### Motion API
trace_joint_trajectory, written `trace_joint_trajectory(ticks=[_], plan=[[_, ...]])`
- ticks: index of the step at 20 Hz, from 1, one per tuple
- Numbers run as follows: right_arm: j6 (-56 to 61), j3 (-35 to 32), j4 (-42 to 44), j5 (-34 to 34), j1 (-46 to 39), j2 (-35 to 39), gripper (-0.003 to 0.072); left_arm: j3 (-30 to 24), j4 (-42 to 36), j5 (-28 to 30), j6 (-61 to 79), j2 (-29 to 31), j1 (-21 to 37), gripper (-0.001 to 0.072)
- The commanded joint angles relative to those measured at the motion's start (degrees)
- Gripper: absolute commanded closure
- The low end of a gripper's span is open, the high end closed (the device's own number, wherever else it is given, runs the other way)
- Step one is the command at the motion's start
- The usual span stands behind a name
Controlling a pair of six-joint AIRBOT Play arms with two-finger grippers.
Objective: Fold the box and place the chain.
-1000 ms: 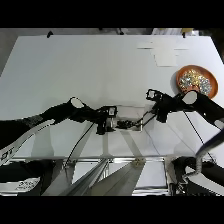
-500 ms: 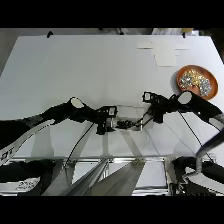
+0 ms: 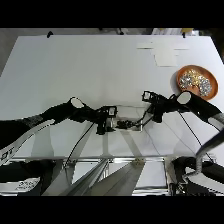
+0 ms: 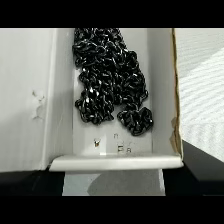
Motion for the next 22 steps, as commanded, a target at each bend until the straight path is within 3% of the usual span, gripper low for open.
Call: trace_joint_trajectory(ticks=[1, 8, 14, 18, 22], plan=[[0.1, 0.1, 0.5, 2.7, -0.1, 5.1, 0.0671, 0.0, 0.0, 0.0, 0.0, 0.0, 0.0, 0.0350], [16.2, 0.1, 1.2, 14.3, -0.1, 19.2, 0.0671, 0.0, 0.0, 0.0, 0.0, 0.0, 0.0, 0.0350], [16.3, 0.1, 13.7, 22.9, 0.0, 28.8, 0.0671, 0.0, 0.0, 0.0, 0.0, 0.0, 0.0, 0.0350], [14.2, 0.0, 26.5, 24.0, 0.3, 29.8, 0.0671, 0.0, 0.0, 0.0, 0.0, 0.0, 0.0, 0.0350], [11.8, 0.0, 28.8, 16.4, 7.8, 27.6, 0.0670, 0.0, 0.0, 0.0, 0.0, 0.0, 0.0, 0.0350]])
